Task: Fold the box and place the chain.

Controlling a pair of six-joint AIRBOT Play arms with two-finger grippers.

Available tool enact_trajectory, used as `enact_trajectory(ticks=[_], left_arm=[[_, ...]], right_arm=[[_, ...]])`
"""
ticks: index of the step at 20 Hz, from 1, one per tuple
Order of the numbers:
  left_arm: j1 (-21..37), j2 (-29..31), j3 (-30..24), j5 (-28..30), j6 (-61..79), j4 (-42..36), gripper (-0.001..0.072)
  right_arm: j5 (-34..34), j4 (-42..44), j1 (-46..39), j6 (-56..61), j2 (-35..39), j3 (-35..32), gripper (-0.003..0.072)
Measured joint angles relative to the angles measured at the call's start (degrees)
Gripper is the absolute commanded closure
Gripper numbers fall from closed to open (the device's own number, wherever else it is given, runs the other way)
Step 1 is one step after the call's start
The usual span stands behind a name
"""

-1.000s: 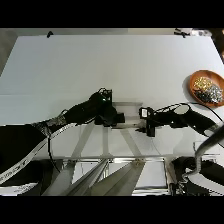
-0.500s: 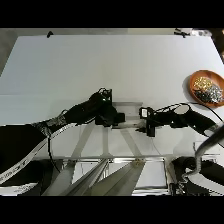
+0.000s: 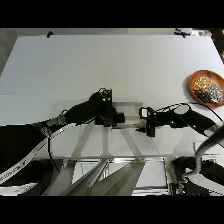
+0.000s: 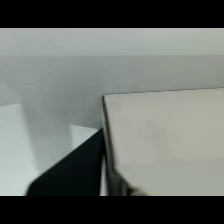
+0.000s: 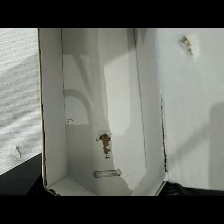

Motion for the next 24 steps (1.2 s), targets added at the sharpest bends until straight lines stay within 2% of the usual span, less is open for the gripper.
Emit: enact_trajectory(ticks=[1, 2, 7, 8, 9, 10, 15, 18, 20, 22, 24], left_arm=[[0.0, 0.2, 0.0, -0.5, 0.8, -0.2, 0.0417], [0.0, 0.4, 0.0, -0.6, 2.0, -0.3, 0.0407], [0.1, 2.4, -0.1, 1.2, 7.9, -0.2, 0.0404], [0.2, 3.0, -0.1, 1.4, 9.1, -0.2, 0.0347], [0.5, 3.6, -0.1, 1.4, 10.1, -0.3, 0.0235], [0.8, 4.2, 0.0, 1.0, 10.9, -0.5, 0.0183], [3.1, 8.7, -1.6, 2.1, 16.9, 0.4, 0.0183], [5.7, 15.1, -5.7, 3.3, 27.8, 1.3, 0.0168], [8.2, 21.3, -10.3, 2.5, 40.3, 1.4, 0.0008], [11.6, 28.1, -15.9, -1.5, 54.7, 0.7, 0.0000], [15.8, 34.8, -22.7, -9.1, 71.7, -2.3, 0.0000]], right_arm=[[0.0, 0.0, 0.0, 0.0, 0.0, 0.0, 0.0273], [0.0, 0.0, 0.0, 0.0, 0.0, 0.0, 0.0273], [0.0, 0.1, 0.0, 0.1, 0.0, 0.0, 0.0273], [0.0, 0.1, 0.0, 0.1, 0.0, 0.0, 0.0273], [0.0, 0.1, 0.0, 0.2, 0.0, 0.0, 0.0273], [-0.1, 0.2, 0.0, 0.3, 0.0, 0.0, 0.0273], [-0.2, 0.1, 0.1, 0.0, -0.1, 0.0, 0.0273], [-0.2, 0.1, 0.1, 0.0, -0.1, 0.0, 0.0273], [-0.1, 0.0, 0.1, 0.0, -0.1, 0.0, 0.0273], [-0.1, 0.0, 0.1, 0.0, -0.1, 0.0, 0.0273], [-0.1, 0.0, 0.1, 0.0, -0.1, 0.0, 0.0273]])
